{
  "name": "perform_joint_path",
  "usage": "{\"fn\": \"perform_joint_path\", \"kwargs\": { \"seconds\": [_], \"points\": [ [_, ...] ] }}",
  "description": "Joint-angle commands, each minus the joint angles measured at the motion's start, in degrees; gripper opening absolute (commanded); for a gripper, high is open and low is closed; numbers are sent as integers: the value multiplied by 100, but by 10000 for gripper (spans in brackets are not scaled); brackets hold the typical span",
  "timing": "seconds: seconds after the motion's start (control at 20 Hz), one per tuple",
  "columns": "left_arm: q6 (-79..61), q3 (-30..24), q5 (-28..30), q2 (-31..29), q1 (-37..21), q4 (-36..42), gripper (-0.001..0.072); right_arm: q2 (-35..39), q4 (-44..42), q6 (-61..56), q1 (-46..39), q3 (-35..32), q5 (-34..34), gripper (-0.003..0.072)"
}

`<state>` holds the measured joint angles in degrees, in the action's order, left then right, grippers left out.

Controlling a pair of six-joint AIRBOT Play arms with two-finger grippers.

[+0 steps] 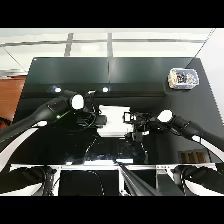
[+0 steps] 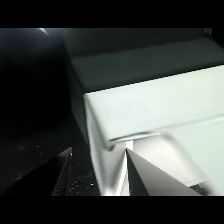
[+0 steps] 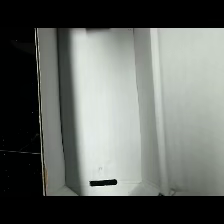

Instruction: Fold the box and place the chain.

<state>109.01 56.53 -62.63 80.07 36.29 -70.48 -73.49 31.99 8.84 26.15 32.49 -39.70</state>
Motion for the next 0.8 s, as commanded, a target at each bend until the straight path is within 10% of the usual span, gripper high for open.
{"fn": "perform_joint_path", "kwargs": {
  "seconds": [0.0,0.15,0.75],
  "points": [
    [411,236,-177,107,227,-188,401,-4,-2,-4,4,2,-2,481],
    [949,238,-295,107,378,-704,260,-4,-2,-4,4,2,-2,481],
    [1884,780,-553,739,776,-1161,260,-4,-2,-4,4,4,-2,481]
  ]
}}
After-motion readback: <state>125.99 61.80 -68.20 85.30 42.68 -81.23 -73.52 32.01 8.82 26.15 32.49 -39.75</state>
